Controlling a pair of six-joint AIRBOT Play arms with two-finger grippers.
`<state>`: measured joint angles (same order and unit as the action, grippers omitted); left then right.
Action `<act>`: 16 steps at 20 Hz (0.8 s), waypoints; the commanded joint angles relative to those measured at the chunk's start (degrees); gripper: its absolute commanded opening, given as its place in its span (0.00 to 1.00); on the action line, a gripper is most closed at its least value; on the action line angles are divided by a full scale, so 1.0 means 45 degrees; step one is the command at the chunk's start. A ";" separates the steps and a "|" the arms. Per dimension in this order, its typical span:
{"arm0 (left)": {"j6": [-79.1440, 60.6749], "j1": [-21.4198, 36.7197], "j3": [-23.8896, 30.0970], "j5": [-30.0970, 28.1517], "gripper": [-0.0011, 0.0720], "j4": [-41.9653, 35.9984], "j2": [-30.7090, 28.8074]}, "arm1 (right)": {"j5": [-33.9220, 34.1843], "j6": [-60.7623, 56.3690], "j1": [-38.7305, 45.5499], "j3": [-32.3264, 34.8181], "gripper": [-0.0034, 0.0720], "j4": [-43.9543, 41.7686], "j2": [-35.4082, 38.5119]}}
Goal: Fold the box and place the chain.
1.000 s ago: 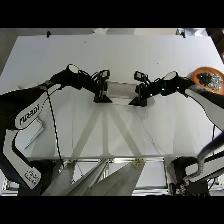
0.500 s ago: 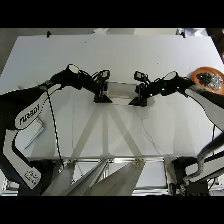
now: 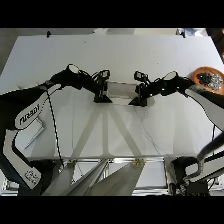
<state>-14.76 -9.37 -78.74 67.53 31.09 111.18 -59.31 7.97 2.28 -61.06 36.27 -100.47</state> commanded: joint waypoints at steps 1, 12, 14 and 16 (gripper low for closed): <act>0.0000 -0.0005 0.0005 -0.0005 0.56 0.0005 0.0010 | -0.0005 -0.0005 -0.0005 0.0000 0.57 -0.0117 -0.0010; 0.0000 -0.0005 0.0005 -0.0010 0.56 0.0005 0.0010 | 0.0005 -0.0083 0.0000 -0.0005 0.90 0.1957 0.1277; 0.0000 -0.0005 0.0005 -0.0010 0.56 0.0000 0.0010 | 0.0010 -0.0209 0.0000 -0.0005 0.90 0.2817 0.2064; 0.0000 -0.0005 0.0005 -0.0010 0.56 -0.0005 0.0010 | 0.0102 -0.0855 0.0000 -0.0005 0.89 0.3808 0.2905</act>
